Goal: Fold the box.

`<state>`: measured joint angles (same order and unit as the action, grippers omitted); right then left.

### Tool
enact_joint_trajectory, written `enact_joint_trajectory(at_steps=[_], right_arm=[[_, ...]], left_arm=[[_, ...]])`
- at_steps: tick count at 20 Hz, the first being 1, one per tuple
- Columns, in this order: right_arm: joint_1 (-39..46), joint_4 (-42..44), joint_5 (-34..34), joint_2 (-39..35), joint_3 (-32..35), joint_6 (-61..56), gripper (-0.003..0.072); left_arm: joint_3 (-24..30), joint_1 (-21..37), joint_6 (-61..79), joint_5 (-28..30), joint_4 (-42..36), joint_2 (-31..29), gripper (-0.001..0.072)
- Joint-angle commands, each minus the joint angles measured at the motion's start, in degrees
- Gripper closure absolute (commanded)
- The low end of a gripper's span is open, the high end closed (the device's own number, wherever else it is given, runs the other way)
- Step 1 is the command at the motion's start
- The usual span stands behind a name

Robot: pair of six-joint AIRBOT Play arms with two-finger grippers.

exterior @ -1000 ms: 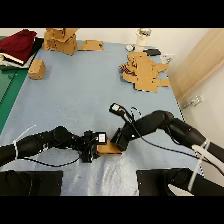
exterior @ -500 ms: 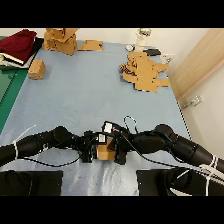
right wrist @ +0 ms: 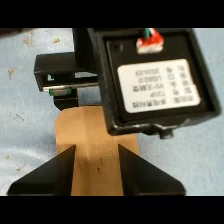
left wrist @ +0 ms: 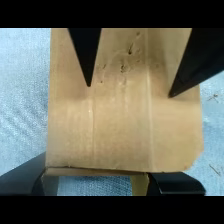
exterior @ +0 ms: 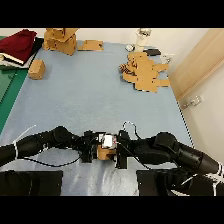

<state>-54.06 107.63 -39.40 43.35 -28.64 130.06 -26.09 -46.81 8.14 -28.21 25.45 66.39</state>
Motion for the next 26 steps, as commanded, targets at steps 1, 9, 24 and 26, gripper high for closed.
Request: enact_joint_trajectory(at_steps=[1, 9, 24, 26], right_arm=[[-0.48, -2.47, 0.39, 0.28, 0.15, 1.57, 0.0231], [-3.23, -2.49, -2.14, 0.74, 0.17, 2.45, 0.0156], [-7.87, -9.90, 1.18, 0.83, 0.15, -1.70, 0.0156], [-9.16, -6.47, 1.20, -1.49, 0.15, -1.70, 0.0156]], left_arm=[[-0.04, 0.02, 0.00, 0.02, 0.04, 0.04, 0.0256], [-0.04, 0.00, 0.00, 0.04, 0.02, 0.04, 0.0256], [-0.04, 0.00, 0.00, 0.04, 0.02, 0.04, 0.0256], [-0.04, 0.02, 0.00, 0.09, 0.02, 0.04, 0.0255]])
